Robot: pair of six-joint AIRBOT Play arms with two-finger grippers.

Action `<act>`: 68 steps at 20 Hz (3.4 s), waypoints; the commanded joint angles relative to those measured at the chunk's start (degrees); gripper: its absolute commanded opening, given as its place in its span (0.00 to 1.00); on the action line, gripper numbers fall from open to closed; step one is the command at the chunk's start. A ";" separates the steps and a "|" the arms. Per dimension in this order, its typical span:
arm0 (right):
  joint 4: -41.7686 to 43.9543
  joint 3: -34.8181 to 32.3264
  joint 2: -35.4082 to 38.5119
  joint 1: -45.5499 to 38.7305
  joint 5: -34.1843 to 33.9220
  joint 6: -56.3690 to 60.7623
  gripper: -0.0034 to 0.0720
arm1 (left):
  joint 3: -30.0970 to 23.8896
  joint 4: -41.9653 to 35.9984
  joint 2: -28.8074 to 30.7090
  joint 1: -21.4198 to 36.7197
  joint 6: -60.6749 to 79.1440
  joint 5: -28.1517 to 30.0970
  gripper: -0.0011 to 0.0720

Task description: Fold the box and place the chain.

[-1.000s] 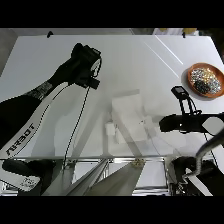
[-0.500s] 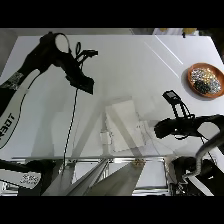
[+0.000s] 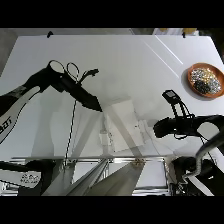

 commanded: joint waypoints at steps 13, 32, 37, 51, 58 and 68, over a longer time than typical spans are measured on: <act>0.59 -0.02 0.04 0.07 -4.87 0.50 0.07 | -5.51 -4.35 0.28 -5.68 15.50 15.93 0.65; -0.11 5.75 0.17 0.04 -4.17 -0.22 0.31 | -5.44 -0.72 7.96 -13.16 41.68 22.80 0.02; -3.58 7.76 0.17 0.04 -3.02 -0.20 0.31 | -5.53 13.51 9.07 -17.29 20.70 27.28 0.01; -3.89 7.76 0.15 0.07 -1.57 -0.20 0.31 | -13.81 2.54 9.92 -21.53 44.63 38.64 0.01; -3.93 7.74 0.15 0.07 -1.57 -0.22 0.31 | -13.79 7.56 9.35 -22.25 44.22 39.63 0.02; -4.17 7.72 0.15 0.07 -1.57 -0.31 0.31 | -13.77 7.78 12.48 -22.45 42.64 42.58 0.02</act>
